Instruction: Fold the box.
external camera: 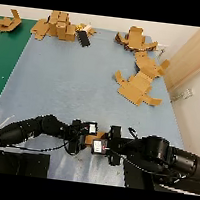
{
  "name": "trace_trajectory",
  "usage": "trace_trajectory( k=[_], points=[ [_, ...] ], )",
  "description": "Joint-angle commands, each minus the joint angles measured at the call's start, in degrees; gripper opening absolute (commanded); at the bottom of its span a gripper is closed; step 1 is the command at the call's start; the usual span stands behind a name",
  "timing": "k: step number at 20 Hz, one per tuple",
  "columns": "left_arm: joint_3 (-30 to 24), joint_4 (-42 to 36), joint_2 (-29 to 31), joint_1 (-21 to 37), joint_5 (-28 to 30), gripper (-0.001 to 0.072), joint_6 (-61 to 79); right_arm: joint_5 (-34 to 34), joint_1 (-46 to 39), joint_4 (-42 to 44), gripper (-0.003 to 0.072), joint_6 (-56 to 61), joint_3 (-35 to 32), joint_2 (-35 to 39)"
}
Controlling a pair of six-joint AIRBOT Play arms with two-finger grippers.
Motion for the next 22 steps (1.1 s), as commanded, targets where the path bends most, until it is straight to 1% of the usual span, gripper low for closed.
trace_trajectory(
  k=[1, 5, 7, 8, 9, 10, 11, 12, 13, 14, 15, 16, 18, 19, 20, 22],
  points=[
    [0.0, 0.0, 0.0, 0.0, 0.1, 0.0472, 0.0, -0.5, 0.1, 0.2, 0.0386, 1.0, 0.1, 0.3],
    [0.0, 0.0, 0.0, 0.0, 0.1, 0.0472, 0.0, -2.2, 0.1, 1.3, 0.0386, 3.0, 2.4, 2.6],
    [0.0, 0.0, 0.0, 0.0, 0.1, 0.0472, 0.0, -4.5, 0.0, 2.5, 0.0386, 10.2, 4.0, 5.2],
    [0.0, 0.0, 0.0, 0.0, 0.1, 0.0473, 0.0, -6.0, 0.1, 4.7, 0.0385, 16.6, 4.9, 6.7],
    [0.0, 0.0, 0.0, 0.0, 0.1, 0.0473, 0.0, -7.2, 0.0, 8.3, 0.0342, 27.2, 5.5, 8.5],
    [0.0, 0.0, 0.0, 0.0, 0.1, 0.0472, 0.0, -7.0, 0.0, 10.3, 0.0081, 39.5, 5.3, 10.3],
    [0.0, 0.0, 0.0, 0.0, 0.1, 0.0472, 0.0, -7.0, 0.0, 10.1, 0.0002, 51.1, 4.6, 11.6],
    [0.0, 0.0, 0.0, 0.0, 0.1, 0.0472, 0.0, -7.0, 0.0, 10.1, 0.0001, 60.4, 3.3, 12.8],
    [0.0, 0.0, 0.0, 0.0, 0.1, 0.0472, 0.0, -5.9, 0.0, 11.2, 0.0001, 67.4, 1.1, 14.0],
    [0.0, 0.0, 0.0, 0.0, 0.1, 0.0473, 0.0, -1.7, 0.0, 13.9, 0.0001, 70.5, -1.9, 15.3],
    [0.0, 0.0, 0.0, 0.0, 0.1, 0.0472, 0.0, 4.4, -0.1, 16.7, 0.0001, 72.7, -5.3, 16.4],
    [0.0, 0.0, 0.0, 0.0, 0.1, 0.0473, 0.0, 12.2, -0.2, 19.0, 0.0, 75.9, -9.3, 17.3],
    [0.0, 0.0, 0.0, 0.0, 0.1, 0.0473, 0.0, 33.4, -0.1, 25.5, 0.0, 81.9, -18.6, 17.4],
    [0.0, 0.0, 0.0, 0.0, 0.1, 0.0472, 0.0, 42.2, 0.6, 27.8, 0.0, 82.5, -21.6, 16.4],
    [0.0, 0.0, 0.0, 0.0, 0.1, 0.0473, 0.0, 47.7, 1.8, 28.0, 0.0001, 84.2, -23.3, 15.0],
    [0.0, 0.0, 0.0, 0.0, 0.1, 0.0472, 0.0, 50.3, 2.4, 27.8, 0.0001, 85.0, -23.7, 11.8]
  ],
)
